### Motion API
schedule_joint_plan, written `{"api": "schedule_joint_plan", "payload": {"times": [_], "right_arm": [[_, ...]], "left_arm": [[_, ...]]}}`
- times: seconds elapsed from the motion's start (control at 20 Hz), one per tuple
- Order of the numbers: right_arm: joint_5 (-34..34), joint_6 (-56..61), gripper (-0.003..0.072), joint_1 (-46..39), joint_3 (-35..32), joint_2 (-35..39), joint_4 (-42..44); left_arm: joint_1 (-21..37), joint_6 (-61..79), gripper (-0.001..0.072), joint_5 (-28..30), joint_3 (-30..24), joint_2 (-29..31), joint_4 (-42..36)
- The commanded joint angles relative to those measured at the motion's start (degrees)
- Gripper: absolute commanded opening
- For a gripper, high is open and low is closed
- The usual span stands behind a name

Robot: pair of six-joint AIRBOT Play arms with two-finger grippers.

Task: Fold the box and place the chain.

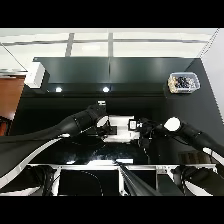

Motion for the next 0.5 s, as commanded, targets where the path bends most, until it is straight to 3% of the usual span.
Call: {"api": "schedule_joint_plan", "payload": {"times": [0.0,0.1,0.3,0.35,0.4,0.45], "right_arm": [[5.5,4.3,0.0642,-0.9,0.1,4.9,-6.1],[7.8,5.3,0.0638,-1.4,0.0,5.2,-8.6],[5.1,3.2,0.0636,-1.4,0.0,5.1,-7.8],[5.1,1.2,0.0590,-1.3,0.0,4.9,-6.3],[4.9,-0.8,0.0492,-1.1,0.0,4.5,-4.6],[3.9,-1.3,0.0492,-0.7,0.0,4.0,-3.3]], "left_arm": [[0.1,0.9,0.0024,-1.6,0.0,0.0,1.1],[0.3,0.9,0.0024,-1.8,0.0,0.0,1.2],[0.5,1.1,0.0024,-1.6,0.0,0.0,1.3],[0.5,1.2,0.0024,-1.5,0.0,0.0,1.2],[0.5,1.2,0.0025,-1.5,0.0,0.0,1.1],[0.5,1.3,0.0024,-1.5,0.0,0.0,1.1]]}}
